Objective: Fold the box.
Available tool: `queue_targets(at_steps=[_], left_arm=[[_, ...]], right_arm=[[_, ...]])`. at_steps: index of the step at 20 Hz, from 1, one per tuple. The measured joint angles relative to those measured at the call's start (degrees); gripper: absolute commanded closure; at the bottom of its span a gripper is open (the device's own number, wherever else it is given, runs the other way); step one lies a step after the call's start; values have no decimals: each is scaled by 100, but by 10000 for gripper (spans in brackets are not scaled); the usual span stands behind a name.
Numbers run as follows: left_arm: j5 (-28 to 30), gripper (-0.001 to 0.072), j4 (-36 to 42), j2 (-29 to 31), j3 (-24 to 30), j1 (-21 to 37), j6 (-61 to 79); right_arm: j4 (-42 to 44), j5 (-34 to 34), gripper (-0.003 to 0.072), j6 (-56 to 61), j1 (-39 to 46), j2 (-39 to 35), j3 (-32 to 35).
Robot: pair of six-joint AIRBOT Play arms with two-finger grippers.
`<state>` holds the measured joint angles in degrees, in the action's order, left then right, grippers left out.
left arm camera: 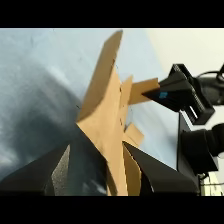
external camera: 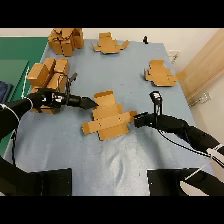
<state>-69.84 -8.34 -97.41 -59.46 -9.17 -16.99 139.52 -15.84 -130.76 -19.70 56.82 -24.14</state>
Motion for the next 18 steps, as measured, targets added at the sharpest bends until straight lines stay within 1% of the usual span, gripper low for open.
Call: queue_targets(at_steps=[2,4,5,6,7,8,9,10,15,16,17,18], left_arm=[[70,214,-4,-116,-221,-50,-188],[0,215,-70,-291,-461,-105,-420],[-74,262,-120,-376,-573,-133,-520],[-199,354,-188,-455,-658,-160,-603],[-282,367,-243,-507,-713,-181,-651],[-352,400,-306,-549,-761,-192,-710],[-415,662,-350,-573,-791,-192,-737],[-444,689,-380,-597,-813,-199,-745],[-627,690,-437,-638,-885,-210,-557],[-708,691,-468,-643,-911,-210,-426],[-802,693,-494,-645,-955,-214,-249],[-931,695,-533,-643,-1032,-229,-52]], right_arm=[[0,-2,679,20,0,0,0],[0,-20,678,22,0,0,0],[0,-37,679,22,0,-2,0],[0,-55,679,22,0,-2,0],[0,-68,679,24,0,-4,0],[0,-76,679,24,0,-4,0],[0,-90,679,24,0,-7,0],[2,-96,679,26,0,-7,0],[0,-118,677,28,0,-31,0],[-11,-151,667,26,0,-55,0],[-57,-210,522,31,2,-92,-4],[-166,-302,354,37,13,-157,-22]])
